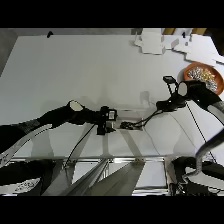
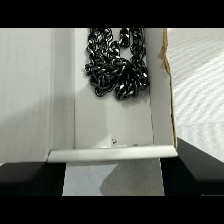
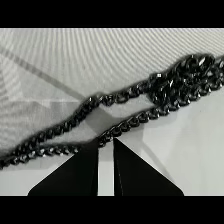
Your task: Fold the box and place the chain.
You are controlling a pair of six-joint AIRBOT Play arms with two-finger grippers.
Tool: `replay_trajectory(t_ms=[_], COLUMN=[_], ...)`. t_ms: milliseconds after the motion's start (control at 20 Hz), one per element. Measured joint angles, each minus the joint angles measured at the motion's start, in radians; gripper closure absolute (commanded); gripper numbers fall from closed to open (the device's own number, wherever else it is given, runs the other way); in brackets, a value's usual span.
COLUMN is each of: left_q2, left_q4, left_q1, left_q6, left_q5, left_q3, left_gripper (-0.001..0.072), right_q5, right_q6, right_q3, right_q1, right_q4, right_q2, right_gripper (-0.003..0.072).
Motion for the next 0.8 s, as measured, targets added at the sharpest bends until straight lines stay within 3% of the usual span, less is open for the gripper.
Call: replay_trajectory(t_ms=[250, 800], left_q2=[0.000, 0.000], left_q4=[0.000, 0.000], left_q1=[0.000, 0.000], left_q6=[0.000, 0.000], left_q5=[0.000, 0.000], left_q3=[0.000, 0.000], left_gripper=[0.0437, 0.0437], right_q5=[0.021, 0.171], right_q6=[-0.020, -0.094], right_q3=[0.000, 0.000], right_q1=[0.000, 0.050], right_q4=[0.001, 0.134], right_q2=[0.086, 0.473], right_gripper=[0.0668, 0.0668])
